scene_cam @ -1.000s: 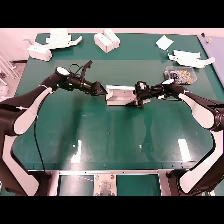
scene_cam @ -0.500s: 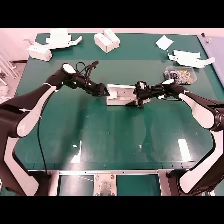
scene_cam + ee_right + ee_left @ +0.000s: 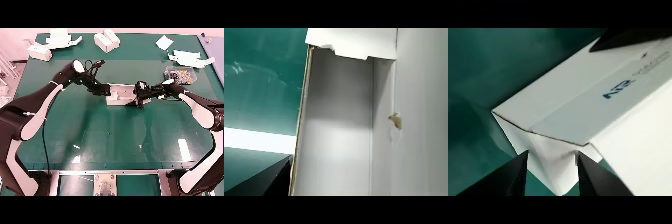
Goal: Fold the box and place the chain.
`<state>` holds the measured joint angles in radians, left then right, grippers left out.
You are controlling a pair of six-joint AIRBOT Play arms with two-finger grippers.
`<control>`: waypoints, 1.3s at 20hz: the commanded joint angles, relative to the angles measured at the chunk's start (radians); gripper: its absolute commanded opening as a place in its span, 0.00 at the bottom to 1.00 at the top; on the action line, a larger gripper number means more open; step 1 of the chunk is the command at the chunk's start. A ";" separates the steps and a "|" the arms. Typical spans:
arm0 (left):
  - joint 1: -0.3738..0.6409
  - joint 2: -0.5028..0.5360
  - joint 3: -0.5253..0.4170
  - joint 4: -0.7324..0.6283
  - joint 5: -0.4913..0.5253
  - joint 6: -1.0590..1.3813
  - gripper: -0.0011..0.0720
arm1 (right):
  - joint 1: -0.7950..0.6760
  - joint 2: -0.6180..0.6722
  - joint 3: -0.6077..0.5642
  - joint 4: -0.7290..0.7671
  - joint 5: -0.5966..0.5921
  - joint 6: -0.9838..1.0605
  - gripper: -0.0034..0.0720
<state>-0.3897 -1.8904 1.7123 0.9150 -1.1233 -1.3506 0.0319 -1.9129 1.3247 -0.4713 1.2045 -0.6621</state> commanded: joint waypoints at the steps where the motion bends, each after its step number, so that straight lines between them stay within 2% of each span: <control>1: -0.027 0.000 0.050 0.108 0.013 -0.149 0.54 | 0.000 0.000 0.000 0.000 0.001 -0.001 0.82; 5: -0.071 0.000 0.069 0.207 -0.003 -0.341 0.54 | 0.000 0.000 0.000 0.000 0.001 -0.001 0.81; 8: -0.098 0.000 0.069 0.223 -0.009 -0.394 0.54 | 0.000 0.000 0.000 0.000 0.001 -0.001 0.81; 16: -0.157 0.000 0.069 0.378 -0.038 -0.560 0.54 | 0.000 0.000 0.000 0.000 0.001 -0.001 0.81; 26: -0.172 0.000 0.069 0.421 -0.012 -0.658 0.54 | 0.000 0.000 0.000 0.000 0.001 -0.001 0.82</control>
<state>-0.5606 -1.8904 1.7805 1.3273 -1.1515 -1.9808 0.0319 -1.9133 1.3247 -0.4709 1.2045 -0.6636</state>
